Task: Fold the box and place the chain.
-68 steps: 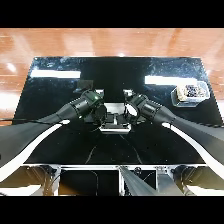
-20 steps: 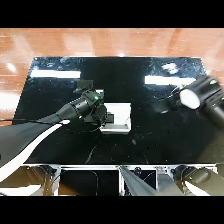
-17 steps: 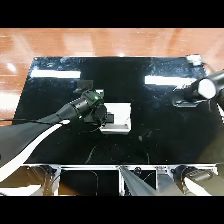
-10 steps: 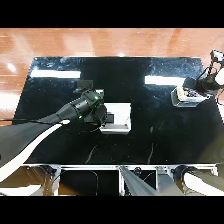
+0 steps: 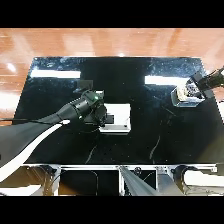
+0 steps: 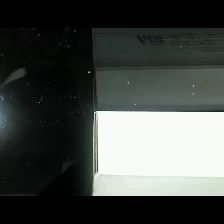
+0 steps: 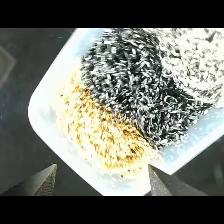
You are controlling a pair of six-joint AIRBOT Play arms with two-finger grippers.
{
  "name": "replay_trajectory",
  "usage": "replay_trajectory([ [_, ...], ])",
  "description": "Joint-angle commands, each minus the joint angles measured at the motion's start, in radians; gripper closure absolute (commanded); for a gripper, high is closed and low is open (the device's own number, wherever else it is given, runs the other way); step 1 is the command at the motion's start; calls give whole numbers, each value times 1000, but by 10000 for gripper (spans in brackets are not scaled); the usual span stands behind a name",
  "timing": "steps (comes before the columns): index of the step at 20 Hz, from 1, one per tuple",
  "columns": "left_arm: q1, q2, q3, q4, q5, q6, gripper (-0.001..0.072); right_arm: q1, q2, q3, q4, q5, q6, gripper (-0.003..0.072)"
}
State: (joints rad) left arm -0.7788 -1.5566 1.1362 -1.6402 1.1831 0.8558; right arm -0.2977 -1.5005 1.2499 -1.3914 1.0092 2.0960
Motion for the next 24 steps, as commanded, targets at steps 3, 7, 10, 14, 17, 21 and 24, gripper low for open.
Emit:
replay_trajectory([
  [3, 0, 0, 0, 5, -9, 0, 688, -20, -50, 9, 97, -58, 16, 39],
  [7, 0, 0, 0, 5, -9, 0, 688, -20, -78, 9, 118, -73, 2, 39],
  [10, 0, 0, 0, 6, -10, 0, 688, -20, -94, 9, 124, -79, -6, 39],
  [14, 0, 0, 0, 8, -10, 0, 688, -20, -113, 9, 128, -91, -6, 39],
  [17, 0, 0, 0, 8, -9, 0, 688, -20, -117, 9, 127, -113, -11, 39],
  [21, 0, 0, 0, 8, -10, 0, 688, -20, -121, 9, 128, -119, -24, 40],
  [24, 0, 0, 0, 8, -9, 0, 688, -20, -123, 9, 132, -109, -65, 250],
])
